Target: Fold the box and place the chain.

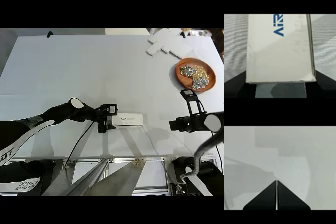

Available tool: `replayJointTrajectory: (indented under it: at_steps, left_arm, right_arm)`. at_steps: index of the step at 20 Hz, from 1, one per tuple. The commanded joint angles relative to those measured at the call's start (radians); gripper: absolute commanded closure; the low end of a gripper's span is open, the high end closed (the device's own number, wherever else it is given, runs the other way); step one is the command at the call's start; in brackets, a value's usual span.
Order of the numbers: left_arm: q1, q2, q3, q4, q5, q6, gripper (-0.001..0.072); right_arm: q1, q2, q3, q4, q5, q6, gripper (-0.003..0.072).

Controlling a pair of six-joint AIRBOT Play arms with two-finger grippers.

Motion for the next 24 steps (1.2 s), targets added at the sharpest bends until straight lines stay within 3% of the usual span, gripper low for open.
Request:
replayJointTrajectory:
  at_steps: [1, 3, 5, 8, 24]
  left_arm:
    - [0.000, 0.001, -0.001, 0.000, 0.000, 0.000, 0.0700]
    - [0.000, 0.001, -0.001, 0.000, -0.001, 0.000, 0.0700]
    - [0.000, 0.001, -0.001, 0.000, -0.001, 0.000, 0.0700]
    - [0.000, 0.001, -0.001, 0.000, -0.002, 0.000, 0.0700]
    - [0.000, 0.001, -0.001, 0.000, -0.003, 0.000, 0.0700]
  right_arm:
    - [-0.004, -0.142, 0.209, -0.054, 0.242, 0.065, 0.0668]
    - [-0.004, -0.243, 0.360, -0.019, 0.343, 0.066, 0.0668]
    - [-0.004, -0.293, 0.433, 0.010, 0.320, 0.068, 0.0668]
    - [-0.004, -0.294, 0.435, 0.022, 0.238, 0.068, 0.0668]
    - [-0.004, -0.294, 0.435, 0.022, 0.236, 0.068, 0.0668]
